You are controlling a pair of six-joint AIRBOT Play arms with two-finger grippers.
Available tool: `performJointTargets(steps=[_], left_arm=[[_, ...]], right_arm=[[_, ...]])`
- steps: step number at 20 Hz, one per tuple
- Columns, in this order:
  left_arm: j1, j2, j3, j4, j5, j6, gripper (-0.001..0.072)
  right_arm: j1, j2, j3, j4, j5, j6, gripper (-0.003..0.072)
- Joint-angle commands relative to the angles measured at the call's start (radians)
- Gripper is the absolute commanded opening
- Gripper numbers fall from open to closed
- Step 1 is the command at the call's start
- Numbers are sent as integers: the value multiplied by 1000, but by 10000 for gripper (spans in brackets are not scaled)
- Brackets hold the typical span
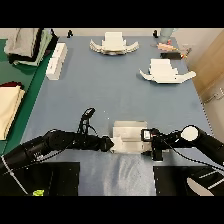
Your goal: Fold the box.
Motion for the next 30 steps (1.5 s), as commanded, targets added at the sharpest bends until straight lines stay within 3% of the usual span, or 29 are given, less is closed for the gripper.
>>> performJointTargets(steps=[1, 6, 8, 9, 11, 17, 22, 23, 24, 30], left_arm=[[-1, -32, 0, -4, 10, -5, 364], [-2, -75, 2, -7, 23, -6, 362], [-2, -90, 12, 3, 9, -39, 347], [-2, -97, 20, 20, 4, -67, 302], [-15, -107, 42, 55, 0, -118, 302], [-124, -217, 169, 381, -90, -479, 295], [-193, -285, 288, 501, -167, -632, 294], [-195, -297, 303, 506, -175, -654, 290], [-195, -307, 314, 507, -186, -664, 238], [-195, -364, 368, 507, -243, -762, 237]], right_arm=[[1, 0, 0, 0, 0, 0, 500], [1, 0, 0, 0, 0, 0, 500], [1, 0, 0, 0, 0, 0, 501], [1, 0, 0, 0, 0, 0, 500], [1, 0, 0, 0, 0, 0, 500], [1, 0, 0, 0, 0, 0, 500], [1, 0, 0, 0, 0, 0, 500], [1, 0, 0, 0, 0, 0, 500], [1, 0, 0, 0, 0, 0, 500], [1, 0, 0, 0, 0, 0, 500]])
